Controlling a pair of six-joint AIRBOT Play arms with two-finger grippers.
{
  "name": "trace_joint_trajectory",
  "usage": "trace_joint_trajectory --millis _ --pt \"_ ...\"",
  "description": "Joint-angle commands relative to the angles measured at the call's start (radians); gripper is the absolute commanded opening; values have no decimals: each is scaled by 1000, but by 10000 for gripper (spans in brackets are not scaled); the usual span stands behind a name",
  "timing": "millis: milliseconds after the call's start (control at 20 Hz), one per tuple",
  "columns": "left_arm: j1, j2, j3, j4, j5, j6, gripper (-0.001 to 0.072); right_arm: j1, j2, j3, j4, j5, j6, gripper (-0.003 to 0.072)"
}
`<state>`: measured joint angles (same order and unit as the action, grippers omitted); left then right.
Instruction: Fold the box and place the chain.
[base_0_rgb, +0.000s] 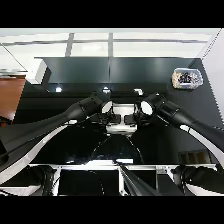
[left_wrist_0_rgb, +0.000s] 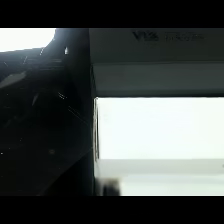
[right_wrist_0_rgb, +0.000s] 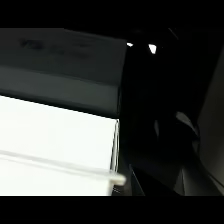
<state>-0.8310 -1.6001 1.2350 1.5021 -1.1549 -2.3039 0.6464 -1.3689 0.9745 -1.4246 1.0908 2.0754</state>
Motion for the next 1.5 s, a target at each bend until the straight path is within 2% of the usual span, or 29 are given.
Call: trace_joint_trajectory --millis 0,500,550,600,650,700,900,950,1000,1050,1150,1350,1400,1450 --pt "0 0 0 1 -2 0 26 10 -33 35 -9 51 39 360" --pt "0 0 1 0 -2 0 26 10 -60 34 17 44 64 347" --pt "0 0 0 0 -2 0 26 10 -62 34 17 50 63 187" --pt "0 0 0 0 -2 0 26 10 -63 34 18 49 63 153" --pt "0 0 0 0 -2 0 26 10 -63 34 18 46 59 66" --pt "0 0 0 0 -2 0 26 10 -63 34 17 44 55 14" --pt "0 0 0 0 -2 0 25 10 -63 34 17 36 55 17" --pt "0 0 0 0 -2 0 26 10 -63 34 17 33 57 75" --pt "0 0 0 0 -2 0 26 10 -63 34 17 27 56 230" --pt "0 0 1 0 -2 0 26 10 -63 34 17 25 53 233" --pt "0 0 1 0 -2 0 26 10 -63 34 18 27 34 14" --pt "0 0 0 0 -2 0 26 8 -63 34 16 25 36 16" --pt "0 0 1 0 -1 0 26 5 -63 34 18 25 39 41" --pt "0 0 1 0 -2 0 26 2 -60 34 18 30 39 271"
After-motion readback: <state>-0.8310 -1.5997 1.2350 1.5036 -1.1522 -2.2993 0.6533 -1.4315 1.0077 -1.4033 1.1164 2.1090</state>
